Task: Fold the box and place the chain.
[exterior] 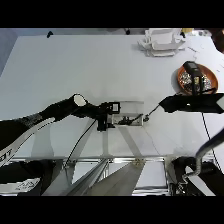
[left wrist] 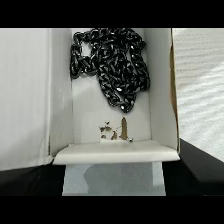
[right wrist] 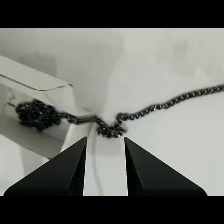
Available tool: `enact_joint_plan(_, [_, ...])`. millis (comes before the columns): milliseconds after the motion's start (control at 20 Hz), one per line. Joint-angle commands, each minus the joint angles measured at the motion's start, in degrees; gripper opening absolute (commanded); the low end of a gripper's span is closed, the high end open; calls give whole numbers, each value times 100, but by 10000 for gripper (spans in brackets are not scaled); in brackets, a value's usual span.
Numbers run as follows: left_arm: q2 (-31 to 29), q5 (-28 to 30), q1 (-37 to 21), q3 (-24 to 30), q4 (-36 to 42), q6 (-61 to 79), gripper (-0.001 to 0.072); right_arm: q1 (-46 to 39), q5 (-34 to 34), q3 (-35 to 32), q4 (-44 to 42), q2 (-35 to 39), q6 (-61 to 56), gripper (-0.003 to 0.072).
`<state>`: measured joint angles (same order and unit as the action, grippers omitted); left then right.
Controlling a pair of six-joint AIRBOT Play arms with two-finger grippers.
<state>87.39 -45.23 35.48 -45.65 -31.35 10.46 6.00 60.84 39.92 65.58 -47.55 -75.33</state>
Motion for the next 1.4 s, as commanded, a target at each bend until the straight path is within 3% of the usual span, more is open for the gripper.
enact_joint_plan(0, [-4,0,-4,-2,0,0,253,337,-483,-358,48,-778,385,276])
enact_joint_plan(300, [-4,-2,-4,-2,0,0,253,1069,-844,-363,518,-1930,328,278])
enact_joint_plan(650, [-4,0,-4,-2,0,0,253,1067,-1075,-365,599,-2251,326,276])
enact_joint_plan(800, [-4,0,-4,-2,0,0,253,1099,-1029,-387,595,-2428,326,217])
enact_joint_plan(900, [-4,0,-4,-2,0,0,253,1204,-898,-387,601,-2509,337,54])
enact_joint_plan(950, [-4,0,-4,-2,-2,0,253,1246,-844,-387,603,-2479,339,17])
enact_joint_plan(1050, [-4,0,-4,-2,0,0,253,1261,-763,-387,623,-2264,332,17])
enact_joint_plan(1350, [-4,0,-4,-2,2,0,253,1261,-125,-387,490,-730,317,16])
